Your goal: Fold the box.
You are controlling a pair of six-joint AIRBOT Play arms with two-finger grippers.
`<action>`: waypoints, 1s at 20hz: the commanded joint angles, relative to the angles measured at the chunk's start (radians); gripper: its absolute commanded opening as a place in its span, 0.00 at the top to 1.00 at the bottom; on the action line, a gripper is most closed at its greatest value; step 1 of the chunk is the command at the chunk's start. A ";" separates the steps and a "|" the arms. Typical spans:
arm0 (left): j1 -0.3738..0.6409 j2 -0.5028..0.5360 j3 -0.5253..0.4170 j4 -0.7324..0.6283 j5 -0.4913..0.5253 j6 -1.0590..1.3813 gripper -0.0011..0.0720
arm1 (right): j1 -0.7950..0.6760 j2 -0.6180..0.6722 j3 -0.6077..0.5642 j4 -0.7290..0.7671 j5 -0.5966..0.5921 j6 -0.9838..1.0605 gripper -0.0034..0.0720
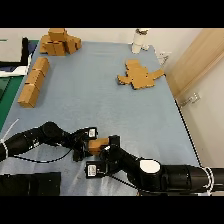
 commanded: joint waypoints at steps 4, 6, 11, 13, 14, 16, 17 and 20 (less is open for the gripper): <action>0.000 -0.001 0.000 0.000 0.000 0.000 0.44 | -0.001 0.000 0.001 -0.004 0.002 0.000 0.41; 0.000 -0.001 0.000 0.000 0.000 0.000 0.44 | -0.016 -0.002 0.000 -0.003 0.003 0.000 0.41; 0.000 -0.001 0.000 0.000 0.000 0.000 0.44 | -0.027 -0.002 0.001 0.019 0.006 0.000 0.42; 0.000 -0.001 0.000 0.000 0.000 0.000 0.44 | -0.027 -0.002 0.001 0.053 0.008 -0.001 0.52; 0.000 -0.001 0.000 0.000 0.000 0.000 0.44 | -0.027 -0.002 0.001 0.061 0.008 -0.001 0.52; 0.000 -0.001 0.000 0.000 0.000 0.000 0.44 | -0.027 -0.002 0.001 0.061 0.009 -0.001 0.73; 0.000 -0.001 0.000 0.000 0.000 0.000 0.44 | -0.027 -0.002 0.001 0.061 0.009 -0.001 0.75; 0.000 -0.001 0.000 0.000 0.000 0.000 0.44 | -0.027 -0.003 0.000 0.082 0.010 -0.001 0.75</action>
